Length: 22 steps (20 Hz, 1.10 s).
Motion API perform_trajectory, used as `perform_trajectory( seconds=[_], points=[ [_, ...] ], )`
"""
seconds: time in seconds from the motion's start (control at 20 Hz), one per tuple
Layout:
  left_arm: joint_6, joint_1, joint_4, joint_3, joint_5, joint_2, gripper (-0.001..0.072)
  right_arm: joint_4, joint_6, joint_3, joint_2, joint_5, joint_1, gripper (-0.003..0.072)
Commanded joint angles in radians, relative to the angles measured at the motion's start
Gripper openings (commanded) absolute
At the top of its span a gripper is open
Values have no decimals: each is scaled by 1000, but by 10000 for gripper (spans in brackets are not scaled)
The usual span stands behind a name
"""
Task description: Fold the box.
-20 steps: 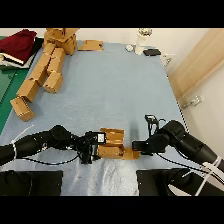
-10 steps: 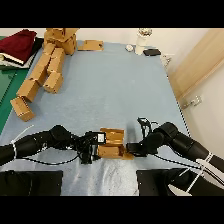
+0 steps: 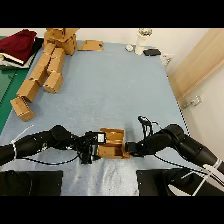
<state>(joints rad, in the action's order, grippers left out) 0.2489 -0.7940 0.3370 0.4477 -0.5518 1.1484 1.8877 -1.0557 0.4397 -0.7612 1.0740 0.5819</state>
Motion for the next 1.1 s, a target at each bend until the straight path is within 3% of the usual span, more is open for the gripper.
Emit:
perform_trajectory(
  seconds=[0.0,0.15,0.25,0.75,0.8,0.85,0.9,1.05],
  points=[
    [0,0,0,0,0,-1,574,26,0,0,48,0,0,4],
    [0,0,0,0,0,-1,574,67,-2,2,52,0,0,6],
    [0,0,0,0,0,-1,574,84,-14,18,52,0,0,177],
    [0,0,0,0,0,0,574,90,-19,43,51,-4,0,177],
    [0,0,0,0,0,-1,574,88,-20,43,49,-5,0,194],
    [0,0,0,0,0,-1,574,87,-20,43,46,-11,0,310],
    [0,0,0,0,0,-1,574,87,-26,43,36,-21,0,341],
    [0,0,0,0,0,0,574,69,-33,42,-7,-39,0,340]
  ],
)
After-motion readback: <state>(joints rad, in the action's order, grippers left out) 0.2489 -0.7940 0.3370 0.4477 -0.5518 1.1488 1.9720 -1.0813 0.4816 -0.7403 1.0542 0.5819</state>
